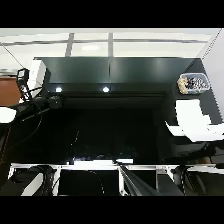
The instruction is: Fold the box and place the chain.
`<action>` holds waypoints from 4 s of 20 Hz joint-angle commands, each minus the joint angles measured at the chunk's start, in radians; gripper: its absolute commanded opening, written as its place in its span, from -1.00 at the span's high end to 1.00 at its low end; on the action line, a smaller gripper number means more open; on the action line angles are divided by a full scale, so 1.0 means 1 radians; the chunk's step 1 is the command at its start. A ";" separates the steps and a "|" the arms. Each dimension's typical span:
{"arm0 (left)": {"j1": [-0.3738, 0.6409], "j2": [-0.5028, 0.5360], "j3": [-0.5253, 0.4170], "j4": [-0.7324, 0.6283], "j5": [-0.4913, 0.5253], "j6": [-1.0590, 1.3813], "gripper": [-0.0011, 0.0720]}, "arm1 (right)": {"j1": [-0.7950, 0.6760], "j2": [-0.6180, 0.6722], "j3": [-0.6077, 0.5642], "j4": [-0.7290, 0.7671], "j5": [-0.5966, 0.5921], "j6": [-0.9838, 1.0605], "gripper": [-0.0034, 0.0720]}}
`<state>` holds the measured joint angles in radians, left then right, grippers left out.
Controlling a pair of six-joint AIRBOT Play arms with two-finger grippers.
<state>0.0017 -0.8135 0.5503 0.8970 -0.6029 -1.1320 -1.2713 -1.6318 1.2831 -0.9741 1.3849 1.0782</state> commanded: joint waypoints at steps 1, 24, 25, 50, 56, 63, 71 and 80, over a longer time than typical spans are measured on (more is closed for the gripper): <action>0.000 -0.023 0.000 -0.002 -0.003 -0.001 -0.98 | 0.071 -0.123 0.085 0.050 0.158 -0.111 -0.99; 0.000 -0.032 0.000 -0.019 0.007 -0.001 -0.97 | 0.327 0.266 -0.286 0.320 0.097 -0.232 0.87; 0.000 -0.032 0.000 -0.025 0.002 -0.002 -0.97 | 0.363 0.331 -0.348 0.368 0.047 -0.231 0.87; -0.241 -0.915 0.387 -0.638 -0.679 0.439 -0.98 | 1.537 0.902 -1.021 0.687 -0.981 -0.192 0.87; -0.258 -0.991 0.545 -0.502 -0.848 0.483 -0.91 | 1.537 0.902 -1.022 0.686 -0.953 -0.192 0.87; -0.261 -0.991 0.586 -0.448 -0.869 0.640 0.84 | 1.537 0.902 -1.021 0.659 -0.952 -0.193 0.86; -0.286 -0.855 0.544 -0.426 -0.821 0.676 0.90 | 1.537 0.902 -0.732 0.030 -0.721 -0.195 -0.97; -0.473 -0.594 0.305 -0.309 -0.396 1.340 0.90 | 1.537 0.880 -0.688 -0.131 -0.581 -0.381 -0.97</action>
<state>-0.4202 -1.4384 0.8856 0.4896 -1.1255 0.0063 0.2653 -0.7448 0.5873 -1.0611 0.7609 0.7616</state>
